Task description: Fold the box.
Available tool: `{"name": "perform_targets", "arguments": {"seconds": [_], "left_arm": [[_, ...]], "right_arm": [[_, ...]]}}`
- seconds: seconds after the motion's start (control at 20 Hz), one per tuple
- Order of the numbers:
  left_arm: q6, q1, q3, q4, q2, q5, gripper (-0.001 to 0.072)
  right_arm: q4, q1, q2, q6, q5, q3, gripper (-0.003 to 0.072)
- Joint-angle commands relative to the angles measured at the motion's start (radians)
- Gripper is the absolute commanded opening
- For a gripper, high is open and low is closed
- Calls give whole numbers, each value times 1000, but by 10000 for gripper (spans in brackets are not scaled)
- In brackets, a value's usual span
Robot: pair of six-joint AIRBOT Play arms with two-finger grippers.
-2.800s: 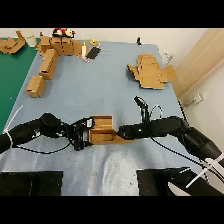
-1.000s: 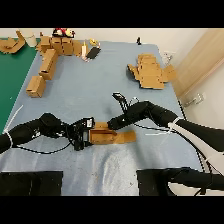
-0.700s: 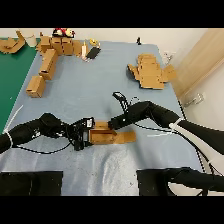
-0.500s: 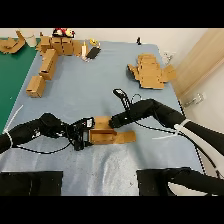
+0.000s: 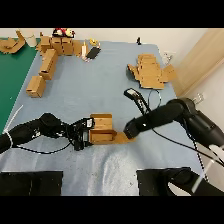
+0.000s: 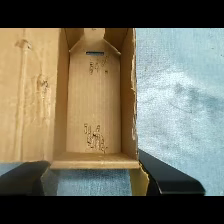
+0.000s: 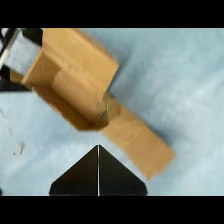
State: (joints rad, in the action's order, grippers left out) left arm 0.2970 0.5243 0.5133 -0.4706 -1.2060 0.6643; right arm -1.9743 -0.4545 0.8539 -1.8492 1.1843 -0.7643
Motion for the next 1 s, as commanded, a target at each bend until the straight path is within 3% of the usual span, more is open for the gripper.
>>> {"name": "perform_targets", "arguments": {"seconds": [0.0, 0.05, 0.1, 0.15, 0.2, 0.5, 0.95], "left_arm": [[1, 0, 1, 0, 1, 0, 507], [1, 0, 1, 0, 1, 0, 507], [1, 0, 1, 0, 1, 0, 506], [1, 0, 1, 0, 1, 0, 506], [1, 0, 1, 0, 1, 0, 507], [1, 0, 1, 0, 1, 0, 507], [1, 0, 1, 0, 1, 0, 507]], "right_arm": [[40, -44, -104, -27, 108, 95, 4], [42, -72, -118, -103, 107, 136, 6], [53, -91, -120, -174, 105, 161, 73], [86, -105, -111, -221, 77, 177, 371], [123, -111, -95, -277, 33, 182, 563], [112, -121, 35, -668, -296, 181, 562], [41, -121, 153, -922, -452, 181, 558]]}}
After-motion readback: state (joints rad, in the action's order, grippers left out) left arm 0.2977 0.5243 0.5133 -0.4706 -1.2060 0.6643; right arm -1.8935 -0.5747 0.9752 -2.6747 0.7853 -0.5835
